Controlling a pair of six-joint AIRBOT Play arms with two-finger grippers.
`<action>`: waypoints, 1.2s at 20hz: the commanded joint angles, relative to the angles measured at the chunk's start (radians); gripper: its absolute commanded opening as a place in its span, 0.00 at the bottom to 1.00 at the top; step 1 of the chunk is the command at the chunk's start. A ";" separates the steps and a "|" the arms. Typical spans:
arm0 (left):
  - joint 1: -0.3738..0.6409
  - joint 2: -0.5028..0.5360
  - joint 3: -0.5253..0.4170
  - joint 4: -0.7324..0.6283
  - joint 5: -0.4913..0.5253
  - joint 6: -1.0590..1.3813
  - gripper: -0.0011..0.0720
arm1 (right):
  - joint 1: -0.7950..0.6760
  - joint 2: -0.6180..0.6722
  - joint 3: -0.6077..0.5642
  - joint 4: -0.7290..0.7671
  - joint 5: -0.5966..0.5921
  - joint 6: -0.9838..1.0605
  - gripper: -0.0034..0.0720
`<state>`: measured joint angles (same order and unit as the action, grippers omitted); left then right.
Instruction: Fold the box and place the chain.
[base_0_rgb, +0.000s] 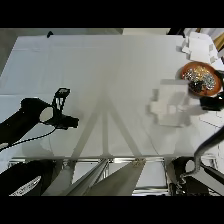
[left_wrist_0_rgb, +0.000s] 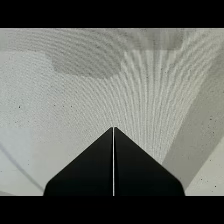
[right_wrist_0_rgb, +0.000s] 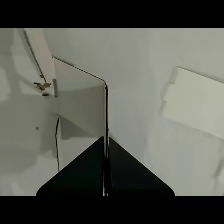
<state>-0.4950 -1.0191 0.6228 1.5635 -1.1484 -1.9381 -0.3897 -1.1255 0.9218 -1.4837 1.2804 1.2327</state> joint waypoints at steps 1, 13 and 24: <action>0.001 0.000 0.000 0.000 0.000 0.000 0.03 | 0.146 0.113 -0.056 0.256 -0.046 -0.037 0.06; 0.001 0.000 0.000 0.000 0.000 0.000 0.03 | 0.565 0.452 -0.486 0.437 -0.481 0.108 0.06; 0.001 0.000 0.000 -0.029 0.001 0.002 0.03 | 0.663 0.452 -0.563 0.383 -0.592 0.132 0.06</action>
